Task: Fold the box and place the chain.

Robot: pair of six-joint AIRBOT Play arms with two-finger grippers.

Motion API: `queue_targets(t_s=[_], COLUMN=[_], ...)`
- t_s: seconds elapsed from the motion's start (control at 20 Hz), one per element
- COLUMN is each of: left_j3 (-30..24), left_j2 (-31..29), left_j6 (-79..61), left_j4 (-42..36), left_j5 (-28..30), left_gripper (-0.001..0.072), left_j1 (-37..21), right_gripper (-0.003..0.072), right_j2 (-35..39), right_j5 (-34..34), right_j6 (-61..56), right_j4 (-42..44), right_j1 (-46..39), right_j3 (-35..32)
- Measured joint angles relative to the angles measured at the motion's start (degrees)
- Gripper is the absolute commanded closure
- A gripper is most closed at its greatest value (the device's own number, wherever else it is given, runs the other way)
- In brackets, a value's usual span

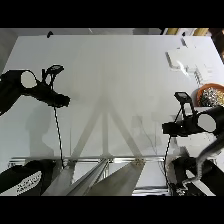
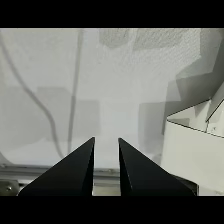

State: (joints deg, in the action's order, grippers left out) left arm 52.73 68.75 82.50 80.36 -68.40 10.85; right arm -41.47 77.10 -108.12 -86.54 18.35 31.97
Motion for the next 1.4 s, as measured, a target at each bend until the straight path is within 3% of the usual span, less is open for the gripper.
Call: queue_targets(t_s=[0.2,0.25,0.5,0.7,0.75,0.8,0.85,0.9,1.1,1.4], left_j3=[0.0,0.0,0.0,0.0,0.0,0.0,0.0,0.0,0.0,0.0], left_j2=[0.0,0.0,0.0,0.0,0.0,0.0,0.0,0.0,0.0,0.0], left_j6=[0.0,0.0,0.0,0.0,0.0,0.0,0.0,0.0,0.0,0.0], left_j4=[0.0,0.0,0.0,0.0,0.0,0.0,0.0,0.0,0.0,0.0], left_j5=[0.0,0.0,0.0,0.0,0.0,0.0,0.0,0.0,0.0,0.0], left_gripper=[0.0697,0.0697,0.0697,0.0697,0.0697,0.0697,0.0697,0.0697,0.0697,0.0697], left_j1=[0.0,0.0,0.0,0.0,0.0,0.0,0.0,0.0,0.0,0.0], right_gripper=[0.0541,0.0667,0.0666,0.0664,0.0641,0.0502,0.0303,0.0248,0.0247,0.0244], right_j2=[0.0,0.0,0.0,0.0,0.0,0.0,0.0,0.0,-2.0,-8.4], right_j5=[-0.6,-0.8,2.8,4.6,4.1,3.0,1.8,0.1,-5.4,-8.3], right_j6=[0.0,0.0,3.2,10.8,12.8,14.8,16.2,17.4,19.9,24.5], right_j4=[-0.2,-0.9,-11.1,-24.0,-26.4,-28.6,-29.8,-30.6,-32.3,-33.4], right_j1=[0.0,0.0,-4.1,-16.6,-20.4,-24.7,-28.3,-31.9,-40.9,-47.9], right_j3=[0.0,0.2,2.8,4.2,4.3,4.4,4.5,4.5,4.6,4.7])
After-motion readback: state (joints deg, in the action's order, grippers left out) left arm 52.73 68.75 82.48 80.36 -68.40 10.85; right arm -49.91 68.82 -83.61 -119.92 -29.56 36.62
